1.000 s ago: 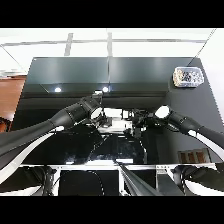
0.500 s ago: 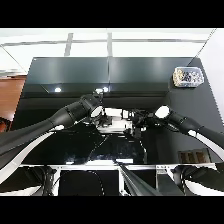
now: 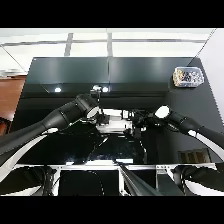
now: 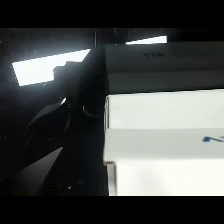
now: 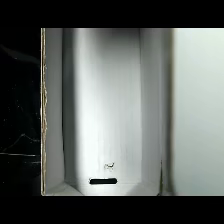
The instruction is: Fold the box and place the chain.
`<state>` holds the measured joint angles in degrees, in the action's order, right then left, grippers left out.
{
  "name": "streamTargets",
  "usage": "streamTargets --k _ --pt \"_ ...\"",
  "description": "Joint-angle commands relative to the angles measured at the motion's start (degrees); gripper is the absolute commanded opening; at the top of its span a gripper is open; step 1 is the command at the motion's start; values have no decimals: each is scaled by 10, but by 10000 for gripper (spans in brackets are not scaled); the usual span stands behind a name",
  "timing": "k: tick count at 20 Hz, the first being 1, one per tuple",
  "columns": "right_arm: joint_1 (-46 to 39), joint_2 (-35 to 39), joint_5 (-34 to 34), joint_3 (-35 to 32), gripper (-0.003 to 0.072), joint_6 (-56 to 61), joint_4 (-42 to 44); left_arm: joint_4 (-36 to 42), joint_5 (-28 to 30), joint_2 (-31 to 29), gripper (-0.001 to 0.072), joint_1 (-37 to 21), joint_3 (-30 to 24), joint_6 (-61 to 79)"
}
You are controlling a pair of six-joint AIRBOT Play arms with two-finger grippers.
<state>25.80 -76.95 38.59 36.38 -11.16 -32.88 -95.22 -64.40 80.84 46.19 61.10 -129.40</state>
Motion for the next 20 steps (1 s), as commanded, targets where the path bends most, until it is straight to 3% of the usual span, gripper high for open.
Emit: streamTargets --k 1,3,20 --pt "0 0 0 0 15 0 0 -8 48 -4 530 3 -25 -30" --pt "0 0 0 0 15 0 0 -16 71 3 529 9 -33 -36" --pt "0 0 0 0 16 0 0 -55 61 8 530 34 -33 -32"
